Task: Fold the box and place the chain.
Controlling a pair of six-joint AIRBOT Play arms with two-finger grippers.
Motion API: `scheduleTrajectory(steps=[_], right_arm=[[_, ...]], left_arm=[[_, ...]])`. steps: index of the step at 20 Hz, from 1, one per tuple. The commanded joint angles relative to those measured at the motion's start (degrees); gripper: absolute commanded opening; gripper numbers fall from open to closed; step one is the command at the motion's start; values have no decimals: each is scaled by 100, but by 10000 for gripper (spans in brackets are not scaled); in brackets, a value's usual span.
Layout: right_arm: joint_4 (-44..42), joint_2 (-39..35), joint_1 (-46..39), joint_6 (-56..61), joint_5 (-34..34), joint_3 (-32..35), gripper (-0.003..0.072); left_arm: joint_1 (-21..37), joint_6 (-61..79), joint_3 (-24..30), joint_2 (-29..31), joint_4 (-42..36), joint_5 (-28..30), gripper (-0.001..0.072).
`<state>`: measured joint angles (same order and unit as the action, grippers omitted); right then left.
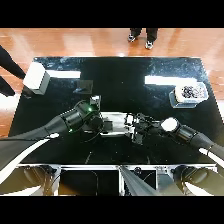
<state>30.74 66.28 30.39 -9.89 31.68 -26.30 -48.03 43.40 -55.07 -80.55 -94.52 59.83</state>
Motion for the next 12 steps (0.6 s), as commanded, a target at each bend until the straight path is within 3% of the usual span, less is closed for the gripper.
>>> scheduleTrajectory(steps=[1, 12], right_arm=[[-2, 2, 0, 2, 0, 2, 553], [-4, 2, 0, 2, 0, 2, 553]], left_arm=[[-4, -170, -26, -42, 107, -350, 446], [92, -155, -63, -153, 402, -463, 445]])
